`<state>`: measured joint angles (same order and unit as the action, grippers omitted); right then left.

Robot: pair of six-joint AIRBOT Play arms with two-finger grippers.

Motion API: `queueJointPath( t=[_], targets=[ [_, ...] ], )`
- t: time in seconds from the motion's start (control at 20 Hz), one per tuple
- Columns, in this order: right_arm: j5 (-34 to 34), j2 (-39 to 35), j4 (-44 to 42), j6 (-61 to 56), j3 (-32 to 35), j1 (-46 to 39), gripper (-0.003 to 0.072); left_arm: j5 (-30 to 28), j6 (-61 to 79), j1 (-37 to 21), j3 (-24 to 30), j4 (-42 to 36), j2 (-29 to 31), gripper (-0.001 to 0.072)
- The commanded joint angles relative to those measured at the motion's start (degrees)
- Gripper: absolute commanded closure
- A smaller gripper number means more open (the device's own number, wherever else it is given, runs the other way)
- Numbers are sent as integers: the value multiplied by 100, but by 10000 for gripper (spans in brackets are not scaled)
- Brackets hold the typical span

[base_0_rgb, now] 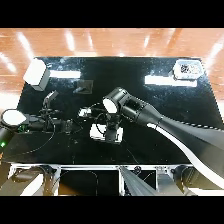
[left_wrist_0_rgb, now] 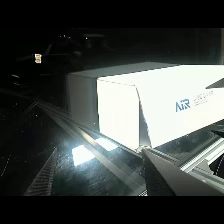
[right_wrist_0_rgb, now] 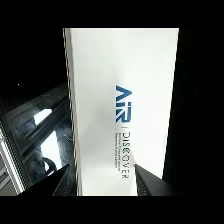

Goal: Fold the box and place the chain.

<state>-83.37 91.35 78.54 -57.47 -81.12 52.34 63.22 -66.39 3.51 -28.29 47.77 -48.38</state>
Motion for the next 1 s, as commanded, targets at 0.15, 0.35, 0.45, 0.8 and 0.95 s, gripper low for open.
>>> queueJointPath(
  t=[0.15,0.35,0.45,0.8,0.95],
  targets=[
    [-63,-15,-42,-149,0,7,187,0,0,0,2,2,-2,76],
    [-57,-149,-46,-216,-2,4,187,0,0,0,2,2,-2,76],
    [-48,-225,-48,-219,-2,4,187,0,0,0,2,2,-2,76],
    [63,-247,120,-214,0,4,213,4,0,0,2,0,-2,76],
    [70,-247,247,-216,0,4,214,4,0,0,2,0,-2,76]
  ],
)
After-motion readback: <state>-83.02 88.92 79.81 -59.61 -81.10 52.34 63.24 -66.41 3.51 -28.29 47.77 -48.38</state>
